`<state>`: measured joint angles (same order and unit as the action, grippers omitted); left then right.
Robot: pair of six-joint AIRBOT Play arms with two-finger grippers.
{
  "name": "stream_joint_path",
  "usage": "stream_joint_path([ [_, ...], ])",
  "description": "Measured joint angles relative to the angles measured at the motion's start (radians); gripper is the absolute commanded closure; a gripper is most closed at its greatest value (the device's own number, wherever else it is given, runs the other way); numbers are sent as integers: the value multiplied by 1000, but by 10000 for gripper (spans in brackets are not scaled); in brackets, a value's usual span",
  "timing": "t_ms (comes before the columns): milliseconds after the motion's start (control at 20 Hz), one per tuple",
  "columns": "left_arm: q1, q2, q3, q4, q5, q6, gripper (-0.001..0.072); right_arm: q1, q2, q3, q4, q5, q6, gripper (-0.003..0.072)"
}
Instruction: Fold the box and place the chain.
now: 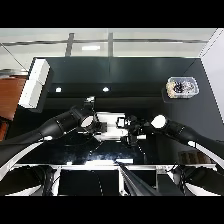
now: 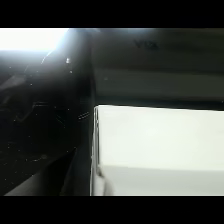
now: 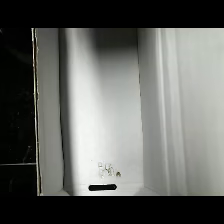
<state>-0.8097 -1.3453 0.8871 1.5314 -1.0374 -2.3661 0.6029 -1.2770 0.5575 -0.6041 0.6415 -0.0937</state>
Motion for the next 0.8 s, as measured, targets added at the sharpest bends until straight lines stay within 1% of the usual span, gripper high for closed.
stream_joint_path([
  [50, 0, 0, 0, 2, 0, 0, 442, 0, 0, 0, 0, 0, 0, 185],
  [100, 1, -2, 0, 2, 4, 0, 547, 0, 0, 0, 0, 0, 0, 185],
  [200, 1, -9, 0, 2, 7, 1, 647, 0, 0, 0, 0, 0, 0, 185],
  [250, 1, -13, 0, 2, 6, 8, 678, 0, 0, 0, 0, 0, -1, 185],
  [400, 1, -22, 2, 2, 7, 5, 678, 0, 0, 0, 0, 1, 0, 181],
  [500, 1, -25, 2, 2, 8, 6, 678, 0, 0, 0, 1, 3, 1, -34],
  [600, 1, -26, 2, 2, 8, 10, 678, 0, 9, 0, -5, 12, 5, -34],
  [800, 2, -28, 2, 0, 5, 31, 677, -1, 62, 9, -105, 43, 34, -34],
])
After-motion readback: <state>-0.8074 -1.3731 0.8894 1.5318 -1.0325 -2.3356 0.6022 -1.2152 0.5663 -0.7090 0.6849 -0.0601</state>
